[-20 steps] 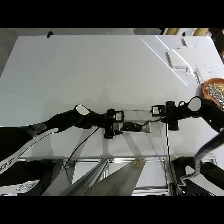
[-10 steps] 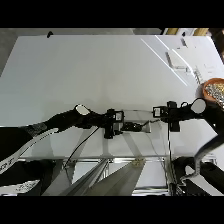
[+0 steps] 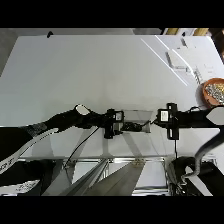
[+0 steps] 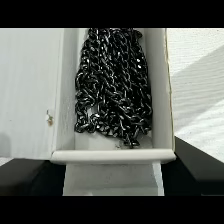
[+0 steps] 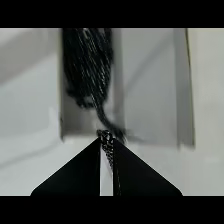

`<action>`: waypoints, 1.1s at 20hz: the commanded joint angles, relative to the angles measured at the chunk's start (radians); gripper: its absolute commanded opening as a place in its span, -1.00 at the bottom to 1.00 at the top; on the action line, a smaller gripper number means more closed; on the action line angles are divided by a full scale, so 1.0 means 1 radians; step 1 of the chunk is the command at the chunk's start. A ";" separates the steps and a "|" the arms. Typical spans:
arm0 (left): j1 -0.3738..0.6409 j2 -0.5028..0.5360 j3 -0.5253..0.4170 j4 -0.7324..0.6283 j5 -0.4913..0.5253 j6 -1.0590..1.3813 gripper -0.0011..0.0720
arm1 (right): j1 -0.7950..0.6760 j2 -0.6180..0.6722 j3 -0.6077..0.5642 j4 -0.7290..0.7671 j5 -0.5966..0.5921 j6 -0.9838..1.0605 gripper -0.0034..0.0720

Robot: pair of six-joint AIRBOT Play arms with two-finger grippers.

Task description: Fold the box and place the chain.

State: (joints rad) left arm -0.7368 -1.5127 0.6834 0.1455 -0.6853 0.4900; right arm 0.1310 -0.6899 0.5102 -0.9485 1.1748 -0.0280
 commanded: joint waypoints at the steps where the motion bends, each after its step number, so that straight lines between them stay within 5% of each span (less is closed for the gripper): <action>1: 0.000 0.001 0.001 0.000 0.000 0.000 -0.22 | 0.111 0.045 -0.002 0.161 0.008 0.005 -0.86; 6: 0.000 0.000 0.001 0.000 0.000 0.000 -0.22 | 0.285 0.024 -0.040 0.222 -0.236 0.005 -0.86; 9: 0.000 0.000 0.000 0.000 0.000 0.000 -0.22 | 0.318 -0.043 -0.043 0.222 -0.279 0.005 -0.85; 15: 0.000 0.001 0.001 0.000 0.000 0.000 -0.22 | 0.269 -0.143 -0.003 0.215 -0.285 0.001 -0.64; 17: 0.000 0.001 0.000 0.000 0.000 0.000 -0.22 | 0.196 -0.143 0.082 0.215 -0.229 0.001 -0.08; 22: 0.000 0.000 0.001 0.000 0.000 0.000 -0.22 | -0.016 -0.143 0.229 0.164 -0.055 0.000 -0.06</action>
State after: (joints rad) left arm -0.7368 -1.5127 0.6834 0.1459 -0.6853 0.4900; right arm 0.2203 -0.8299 0.6735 -0.7471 1.0286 -0.0269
